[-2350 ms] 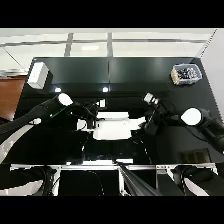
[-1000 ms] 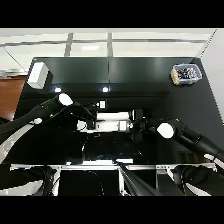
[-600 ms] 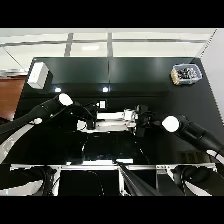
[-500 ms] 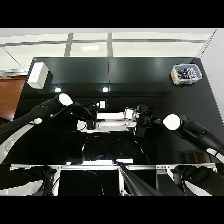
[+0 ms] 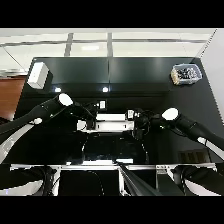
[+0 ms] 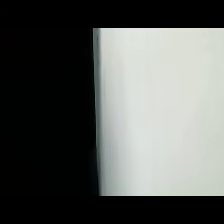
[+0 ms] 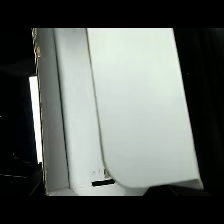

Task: Fold the box and place the chain.

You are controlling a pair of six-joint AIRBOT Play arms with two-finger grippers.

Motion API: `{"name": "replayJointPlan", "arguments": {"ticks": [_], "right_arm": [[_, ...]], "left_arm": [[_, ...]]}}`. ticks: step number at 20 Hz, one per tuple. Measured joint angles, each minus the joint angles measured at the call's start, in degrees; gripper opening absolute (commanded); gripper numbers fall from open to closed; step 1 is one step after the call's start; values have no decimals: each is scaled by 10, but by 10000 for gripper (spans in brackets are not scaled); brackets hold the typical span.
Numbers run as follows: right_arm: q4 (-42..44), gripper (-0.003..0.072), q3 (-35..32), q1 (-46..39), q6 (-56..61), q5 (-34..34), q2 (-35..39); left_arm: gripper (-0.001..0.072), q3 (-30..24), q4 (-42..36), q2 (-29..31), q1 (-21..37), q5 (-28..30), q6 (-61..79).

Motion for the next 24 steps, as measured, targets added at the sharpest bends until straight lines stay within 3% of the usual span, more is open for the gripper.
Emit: {"name": "replayJointPlan", "arguments": {"ticks": [17, 24], "right_arm": [[27, 701, 3, 4, -41, -8, -35], [-30, 702, 25, 16, 29, -19, -55]], "left_arm": [[28, 0, 0, 0, 0, 0, -2], [28, 0, 0, 0, 0, 0, -2]]}}
